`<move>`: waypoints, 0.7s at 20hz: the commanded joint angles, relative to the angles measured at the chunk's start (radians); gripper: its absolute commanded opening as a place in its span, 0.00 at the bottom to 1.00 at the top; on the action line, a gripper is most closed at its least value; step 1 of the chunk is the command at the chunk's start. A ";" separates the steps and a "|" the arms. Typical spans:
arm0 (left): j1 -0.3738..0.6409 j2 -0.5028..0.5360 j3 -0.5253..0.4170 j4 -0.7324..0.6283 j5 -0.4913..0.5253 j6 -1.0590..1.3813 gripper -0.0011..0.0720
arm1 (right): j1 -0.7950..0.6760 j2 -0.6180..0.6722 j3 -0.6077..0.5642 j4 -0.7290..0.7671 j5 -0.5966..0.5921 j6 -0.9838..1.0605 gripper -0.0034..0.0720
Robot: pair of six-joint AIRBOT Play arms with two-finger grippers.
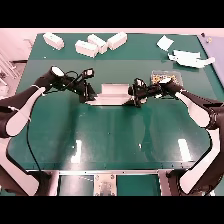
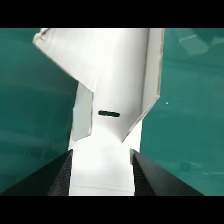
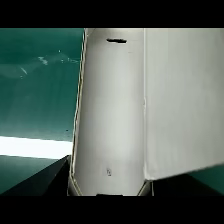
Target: Fold the box and place the chain.
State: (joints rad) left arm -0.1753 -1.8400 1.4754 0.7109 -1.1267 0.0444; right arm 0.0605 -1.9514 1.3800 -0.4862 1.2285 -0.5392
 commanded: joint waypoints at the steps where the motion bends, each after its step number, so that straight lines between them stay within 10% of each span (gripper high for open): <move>1: -0.001 -0.001 0.000 0.000 -0.029 0.010 0.62 | 0.000 -0.001 0.000 0.000 0.000 0.000 0.68; 14: -0.047 -0.001 0.001 0.113 0.063 0.008 0.62 | 0.000 -0.001 0.000 0.000 0.000 0.000 0.68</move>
State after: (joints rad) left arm -0.2234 -1.8408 1.4754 0.7879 -1.0706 0.0578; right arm 0.0605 -1.9514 1.3800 -0.4862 1.2285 -0.5388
